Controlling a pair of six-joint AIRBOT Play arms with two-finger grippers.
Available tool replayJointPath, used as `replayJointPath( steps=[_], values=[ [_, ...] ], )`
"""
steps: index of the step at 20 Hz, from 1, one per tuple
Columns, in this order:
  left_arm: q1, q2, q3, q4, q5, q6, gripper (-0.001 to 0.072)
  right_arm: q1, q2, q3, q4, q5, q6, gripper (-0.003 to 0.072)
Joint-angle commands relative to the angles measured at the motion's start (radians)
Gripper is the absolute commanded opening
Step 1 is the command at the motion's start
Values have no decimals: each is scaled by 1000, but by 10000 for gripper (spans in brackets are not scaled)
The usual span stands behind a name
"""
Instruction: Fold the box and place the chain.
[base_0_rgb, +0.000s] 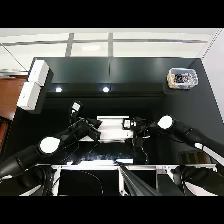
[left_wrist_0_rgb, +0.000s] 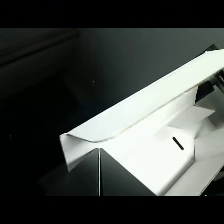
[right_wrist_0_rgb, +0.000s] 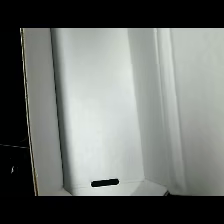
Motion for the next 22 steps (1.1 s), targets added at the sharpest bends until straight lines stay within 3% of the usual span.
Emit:
replayJointPath(
  steps=[1, 7, 12, 15, 19, 22],
  values=[
    [0, -60, 50, 60, 0, 1, 32, 0, 0, -1, 0, 0, 0, 365],
    [4, -188, 89, 117, -14, 1, 30, 0, 0, -1, 0, 1, 0, 365],
    [15, -209, 106, 301, -119, 0, 31, 0, 0, -1, 0, 6, 15, 365],
    [83, -209, 126, 329, -210, 0, 32, 0, 0, -1, -1, 9, 15, 365],
    [230, -214, 136, 335, -452, 81, 32, 0, 0, -1, -1, 24, 15, 365],
    [284, -215, 139, 334, -469, 135, 32, 0, 0, -1, -1, 23, 15, 365]
  ],
)
